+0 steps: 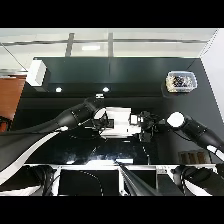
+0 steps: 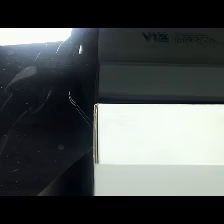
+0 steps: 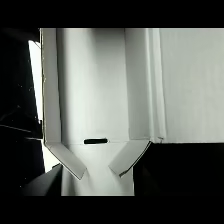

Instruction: Fold the box and place the chain.

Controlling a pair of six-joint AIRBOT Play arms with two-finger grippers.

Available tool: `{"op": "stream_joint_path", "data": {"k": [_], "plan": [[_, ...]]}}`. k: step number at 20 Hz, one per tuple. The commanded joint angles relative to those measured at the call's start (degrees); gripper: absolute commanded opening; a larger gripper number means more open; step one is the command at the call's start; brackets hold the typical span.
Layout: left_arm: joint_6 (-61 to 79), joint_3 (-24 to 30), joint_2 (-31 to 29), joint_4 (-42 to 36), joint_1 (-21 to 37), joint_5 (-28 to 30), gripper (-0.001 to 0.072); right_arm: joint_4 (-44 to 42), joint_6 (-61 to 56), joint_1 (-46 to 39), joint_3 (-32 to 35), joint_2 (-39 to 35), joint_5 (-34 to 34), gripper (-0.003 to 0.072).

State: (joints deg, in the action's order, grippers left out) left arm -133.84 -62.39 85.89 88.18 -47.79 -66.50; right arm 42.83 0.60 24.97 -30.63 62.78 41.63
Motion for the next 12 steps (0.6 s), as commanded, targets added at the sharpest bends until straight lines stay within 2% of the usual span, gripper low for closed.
{"op": "stream_joint_path", "data": {"k": [1,2,8,12], "plan": [[0.0,-0.1,0.0,-0.4,0.0,0.0,0.0027,-3.3,-0.4,0.0,0.0,0.6,-0.4,0.029],[0.0,0.0,0.0,-0.4,0.0,0.0,0.0027,-4.6,-0.3,0.1,0.0,0.7,0.2,0.0255],[0.0,0.0,0.0,-0.4,0.0,0.0,0.0027,-6.0,-1.8,3.1,0.0,1.1,-0.9,0.0254],[0.0,0.0,0.0,-0.4,0.0,0.0,0.0027,-13.3,-1.9,3.4,0.0,2.1,-3.5,0.0255]]}}
